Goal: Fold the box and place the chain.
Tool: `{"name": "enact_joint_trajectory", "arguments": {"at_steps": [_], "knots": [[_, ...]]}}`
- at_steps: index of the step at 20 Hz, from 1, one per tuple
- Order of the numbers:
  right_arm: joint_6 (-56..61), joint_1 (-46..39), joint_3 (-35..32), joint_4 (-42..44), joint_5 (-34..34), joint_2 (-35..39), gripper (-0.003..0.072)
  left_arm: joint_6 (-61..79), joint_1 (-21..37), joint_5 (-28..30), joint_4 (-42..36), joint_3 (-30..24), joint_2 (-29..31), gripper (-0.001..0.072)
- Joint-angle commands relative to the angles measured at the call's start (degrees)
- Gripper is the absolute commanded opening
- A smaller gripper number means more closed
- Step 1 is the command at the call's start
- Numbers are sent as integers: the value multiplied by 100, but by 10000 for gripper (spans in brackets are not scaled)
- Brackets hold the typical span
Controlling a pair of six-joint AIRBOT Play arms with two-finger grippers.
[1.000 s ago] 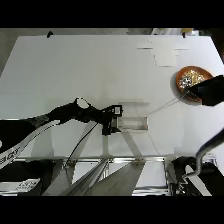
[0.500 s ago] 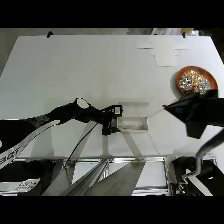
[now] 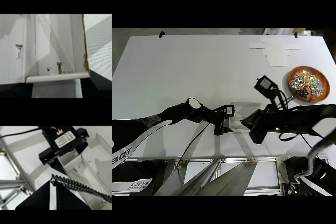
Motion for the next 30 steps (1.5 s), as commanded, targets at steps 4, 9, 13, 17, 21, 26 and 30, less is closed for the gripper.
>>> {"name": "enact_joint_trajectory", "arguments": {"at_steps": [4,9,13,17,21,26,30], "knots": [[-4,140,-127,-219,-361,-883,15,-2,4,2,2,2,0,208],[59,140,-140,-529,-431,-1305,16,0,4,2,2,2,0,208],[66,140,-140,-610,-433,-1838,20,0,4,2,2,2,0,208],[76,133,-136,-706,-435,-2085,137,0,4,2,2,2,0,208],[111,-186,179,-763,280,-1888,136,0,4,2,2,2,2,208],[107,-1139,758,-1421,1287,-1379,32,0,4,2,2,2,0,208],[420,-2197,756,-1886,1475,-1300,15,0,4,2,2,2,2,208]]}}
